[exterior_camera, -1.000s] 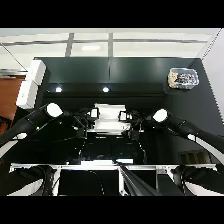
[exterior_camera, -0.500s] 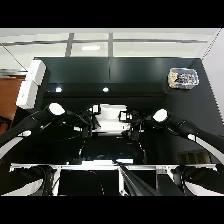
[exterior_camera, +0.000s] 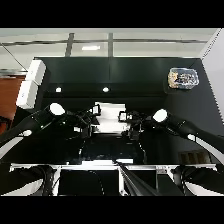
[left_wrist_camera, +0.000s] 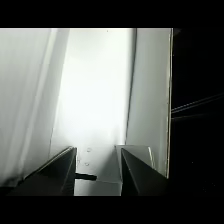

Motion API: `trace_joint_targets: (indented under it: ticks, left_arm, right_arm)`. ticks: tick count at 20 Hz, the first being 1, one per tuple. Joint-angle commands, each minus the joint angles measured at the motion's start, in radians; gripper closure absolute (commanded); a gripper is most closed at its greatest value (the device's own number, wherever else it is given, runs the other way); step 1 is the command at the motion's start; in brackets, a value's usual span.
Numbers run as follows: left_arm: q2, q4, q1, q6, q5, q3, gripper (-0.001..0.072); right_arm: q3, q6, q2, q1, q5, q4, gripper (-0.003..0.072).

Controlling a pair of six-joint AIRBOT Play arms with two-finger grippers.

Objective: Fold the box and place the chain.

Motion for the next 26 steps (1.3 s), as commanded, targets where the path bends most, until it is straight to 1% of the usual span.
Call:
trace_joint_targets:
  ticks: [1,4,6,8,9,11,12,13,15,17,19,20,23,24,26]
  left_arm:
    - [0.012,0.046,0.003,-0.046,-0.010,0.015,0.0675]
    - [0.084,0.242,0.040,-0.286,-0.068,0.060,0.0680]
    - [0.159,0.480,0.108,-0.539,-0.106,0.080,0.0680]
    - [0.226,0.664,0.200,-0.738,-0.154,0.086,0.0679]
    - [0.248,0.710,0.253,-0.834,-0.172,0.086,0.0679]
    - [0.258,0.749,0.383,-1.243,-0.203,0.085,0.0679]
    - [0.249,0.733,0.451,-1.450,-0.228,0.081,0.0679]
    - [0.237,0.676,0.509,-1.551,-0.254,0.071,0.0678]
    - [0.197,0.462,0.597,-1.491,-0.298,0.032,0.0678]
    - [0.142,0.299,0.619,-1.430,-0.328,-0.015,0.0678]
    - [0.071,0.214,0.592,-1.400,-0.323,-0.043,0.0679]
    - [0.031,0.175,0.560,-1.369,-0.321,-0.045,0.0680]
    - [-0.046,0.071,0.455,-1.331,-0.256,-0.042,0.0680]
    - [-0.067,0.043,0.428,-1.295,-0.253,-0.035,0.0680]
    - [-0.099,0.036,0.385,-1.270,-0.261,-0.019,0.0680]
  right_arm:
    - [0.000,0.001,0.000,0.000,-0.001,0.000,0.0608]
    - [0.000,0.001,0.000,0.000,-0.001,0.000,0.0608]
    - [0.000,0.001,0.000,0.000,0.000,0.000,0.0608]
    - [0.000,0.001,0.000,0.000,-0.001,0.000,0.0608]
    - [0.000,0.001,0.000,0.000,0.000,0.000,0.0608]
    - [0.000,0.001,0.000,0.000,-0.001,0.000,0.0608]
    - [0.000,0.001,0.000,0.000,-0.001,0.000,0.0609]
    - [0.000,0.001,0.000,0.000,0.000,0.000,0.0608]
    - [0.000,0.001,0.000,0.000,-0.001,0.000,0.0608]
    - [0.000,0.001,0.000,0.000,-0.001,0.000,0.0608]
    - [0.000,0.001,0.000,0.000,0.000,0.000,0.0608]
    - [0.000,0.001,0.000,0.000,0.000,0.000,0.0608]
    - [0.000,0.001,0.000,0.000,0.000,0.000,0.0608]
    - [0.000,0.001,0.000,0.000,0.000,0.000,0.0609]
    - [0.000,0.001,0.000,0.000,0.000,0.000,0.0608]
